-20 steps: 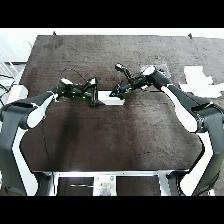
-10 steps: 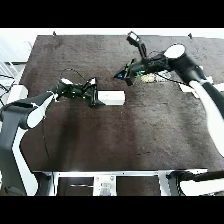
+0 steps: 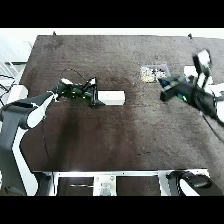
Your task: Fold the box and place the chain.
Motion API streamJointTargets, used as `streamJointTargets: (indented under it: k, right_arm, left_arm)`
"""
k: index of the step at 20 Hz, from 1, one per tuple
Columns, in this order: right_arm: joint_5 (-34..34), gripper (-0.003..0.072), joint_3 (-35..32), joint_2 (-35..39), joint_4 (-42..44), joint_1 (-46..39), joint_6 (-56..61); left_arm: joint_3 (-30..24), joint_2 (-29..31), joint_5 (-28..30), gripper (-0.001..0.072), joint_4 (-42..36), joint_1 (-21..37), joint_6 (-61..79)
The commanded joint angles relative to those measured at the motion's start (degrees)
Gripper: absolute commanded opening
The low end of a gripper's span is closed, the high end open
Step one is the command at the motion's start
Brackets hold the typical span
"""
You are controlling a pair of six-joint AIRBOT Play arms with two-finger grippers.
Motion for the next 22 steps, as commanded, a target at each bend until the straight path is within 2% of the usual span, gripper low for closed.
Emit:
streamJointTargets:
  k: [1, 5, 9, 14, 15, 16, 19, 22]
  right_arm:
    - [-12.7, -0.0001, -16.3, 14.0, -0.3, -3.8, 0.8]
    - [-23.7, -0.0001, -27.2, 24.9, 2.4, -4.8, 1.8]
    - [-25.1, -0.0001, -31.7, 32.3, 2.4, -4.8, 1.8]
    - [-25.8, -0.0001, -31.8, 32.5, 2.4, -4.8, 1.8]
    - [-25.8, 0.0000, -31.8, 32.5, 2.4, -4.8, 1.8]
    - [-25.8, 0.0000, -31.8, 32.4, 2.4, -4.8, 1.8]
    - [-25.9, 0.0000, -32.0, 32.4, 2.4, -4.8, 1.7]
    - [-25.9, -0.0001, -32.6, 32.4, 2.3, -4.8, 1.7]
  left_arm:
    - [0.0, 0.0, 0.0, 0.0492, -0.2, 0.0, 0.0]
    - [0.0, 0.0, 0.0, 0.0492, -0.4, 0.0, 0.0]
    - [0.0, 0.0, 0.0, 0.0492, -0.4, 0.0, 0.0]
    - [0.0, 0.0, -0.1, 0.0489, -0.7, 0.0, 0.0]
    - [0.0, 0.1, -0.7, 0.0331, -0.8, 0.0, -0.2]
    - [0.0, 0.4, -2.1, 0.0015, -0.7, 0.2, -0.2]
    - [0.3, 3.0, -4.5, 0.0017, -1.7, 1.0, -5.5]
    - [0.3, 8.6, -4.0, 0.0013, -1.6, 2.8, -11.4]
